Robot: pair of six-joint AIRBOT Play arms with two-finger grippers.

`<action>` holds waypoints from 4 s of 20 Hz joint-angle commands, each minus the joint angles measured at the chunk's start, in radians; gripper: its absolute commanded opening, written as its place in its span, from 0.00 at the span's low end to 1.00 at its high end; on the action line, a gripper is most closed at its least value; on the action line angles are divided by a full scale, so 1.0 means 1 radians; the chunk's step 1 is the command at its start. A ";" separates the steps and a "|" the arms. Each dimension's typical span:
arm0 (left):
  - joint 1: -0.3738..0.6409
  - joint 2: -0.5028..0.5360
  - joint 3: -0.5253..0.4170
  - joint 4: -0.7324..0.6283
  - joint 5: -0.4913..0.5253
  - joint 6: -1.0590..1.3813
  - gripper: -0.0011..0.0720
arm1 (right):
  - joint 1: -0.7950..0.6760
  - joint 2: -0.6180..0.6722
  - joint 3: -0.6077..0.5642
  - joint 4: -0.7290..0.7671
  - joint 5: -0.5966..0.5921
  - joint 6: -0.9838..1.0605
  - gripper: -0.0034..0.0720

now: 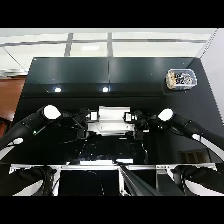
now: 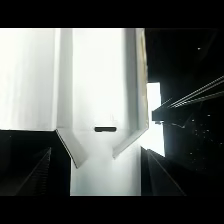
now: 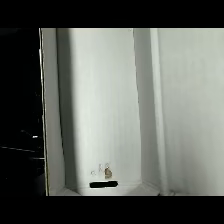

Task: Fold the box and place the chain.

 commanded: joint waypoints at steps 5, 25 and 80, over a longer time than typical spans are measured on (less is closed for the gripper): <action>-0.012 -0.004 -0.001 0.003 0.013 -0.087 0.45 | 0.001 0.000 0.000 0.000 0.000 0.000 0.28; -0.048 -0.088 -0.001 -0.218 0.082 -0.048 0.39 | 0.001 0.000 0.000 0.000 0.000 0.000 0.28; 0.248 -0.193 0.097 -0.216 -0.423 -1.031 0.73 | 0.001 0.000 0.000 0.000 0.000 0.000 0.28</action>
